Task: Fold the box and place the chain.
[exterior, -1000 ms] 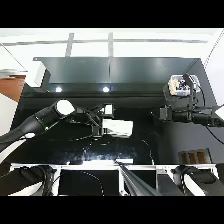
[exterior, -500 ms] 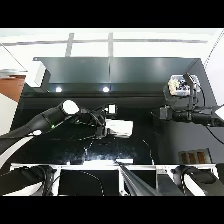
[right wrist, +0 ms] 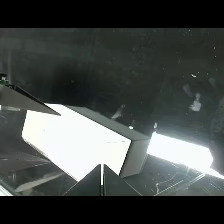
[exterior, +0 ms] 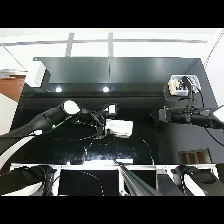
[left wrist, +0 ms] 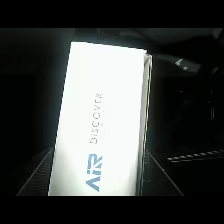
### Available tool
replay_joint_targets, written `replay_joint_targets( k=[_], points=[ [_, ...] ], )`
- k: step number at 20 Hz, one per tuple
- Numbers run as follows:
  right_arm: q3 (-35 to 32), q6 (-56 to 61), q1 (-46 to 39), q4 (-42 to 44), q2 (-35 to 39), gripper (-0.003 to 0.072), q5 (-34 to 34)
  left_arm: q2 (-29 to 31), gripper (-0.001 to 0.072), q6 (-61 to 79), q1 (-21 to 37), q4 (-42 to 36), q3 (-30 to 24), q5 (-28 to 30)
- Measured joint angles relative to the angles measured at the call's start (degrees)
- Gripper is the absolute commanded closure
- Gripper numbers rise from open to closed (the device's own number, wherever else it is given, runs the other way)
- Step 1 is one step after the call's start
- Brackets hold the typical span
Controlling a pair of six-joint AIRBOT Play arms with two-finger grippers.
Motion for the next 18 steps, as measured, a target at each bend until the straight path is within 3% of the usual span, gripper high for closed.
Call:
replay_joint_targets(
  k=[5,10,11,12,13,18],
  points=[
    [-0.3,0.0,0.0,0.0,0.0,0.0659,-0.4,-1.3,-0.0001,0.0,-1.7,0.4,0.0,0.5],
    [-0.3,0.0,0.0,0.0,0.0,0.0659,-0.6,-3.9,0.0014,0.0,-4.3,0.6,0.0,4.8],
    [-0.3,0.0,0.0,0.1,0.0,0.0659,-0.7,-4.3,0.0149,0.0,-4.7,0.9,0.0,5.7],
    [-0.3,0.0,0.0,0.2,0.0,0.0659,-0.8,-4.6,0.0332,-0.2,-4.9,1.3,0.2,6.3],
    [-0.3,0.0,0.0,0.3,0.0,0.0659,-1.1,-4.7,0.0371,-0.7,-5.0,2.1,0.4,6.7],
    [-0.3,0.0,-0.1,0.5,0.1,0.0659,-3.3,-2.8,0.0369,-15.0,-1.1,15.1,3.8,4.1]
  ],
)
